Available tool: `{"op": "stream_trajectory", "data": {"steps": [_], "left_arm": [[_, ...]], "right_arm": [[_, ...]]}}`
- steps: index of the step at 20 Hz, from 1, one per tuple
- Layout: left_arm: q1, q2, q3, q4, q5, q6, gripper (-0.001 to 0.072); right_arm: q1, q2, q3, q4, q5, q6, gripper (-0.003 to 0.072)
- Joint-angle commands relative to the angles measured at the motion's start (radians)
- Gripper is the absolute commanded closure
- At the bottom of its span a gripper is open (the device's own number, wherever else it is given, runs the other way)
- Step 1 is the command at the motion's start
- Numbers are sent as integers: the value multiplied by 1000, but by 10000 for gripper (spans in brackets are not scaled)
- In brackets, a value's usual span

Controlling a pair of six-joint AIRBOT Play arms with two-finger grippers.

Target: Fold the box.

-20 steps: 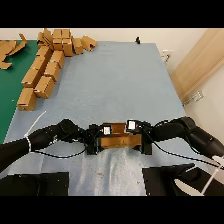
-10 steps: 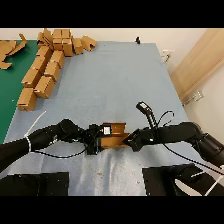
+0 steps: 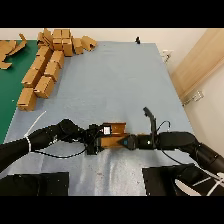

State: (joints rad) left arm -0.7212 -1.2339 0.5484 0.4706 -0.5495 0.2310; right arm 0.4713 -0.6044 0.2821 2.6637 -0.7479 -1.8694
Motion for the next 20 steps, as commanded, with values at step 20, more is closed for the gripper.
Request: {"op": "stream_trajectory", "data": {"steps": [20], "left_arm": [[0,-1,1,0,0,0,100]], "right_arm": [[-272,-718,245,188,-196,-541,683]]}}
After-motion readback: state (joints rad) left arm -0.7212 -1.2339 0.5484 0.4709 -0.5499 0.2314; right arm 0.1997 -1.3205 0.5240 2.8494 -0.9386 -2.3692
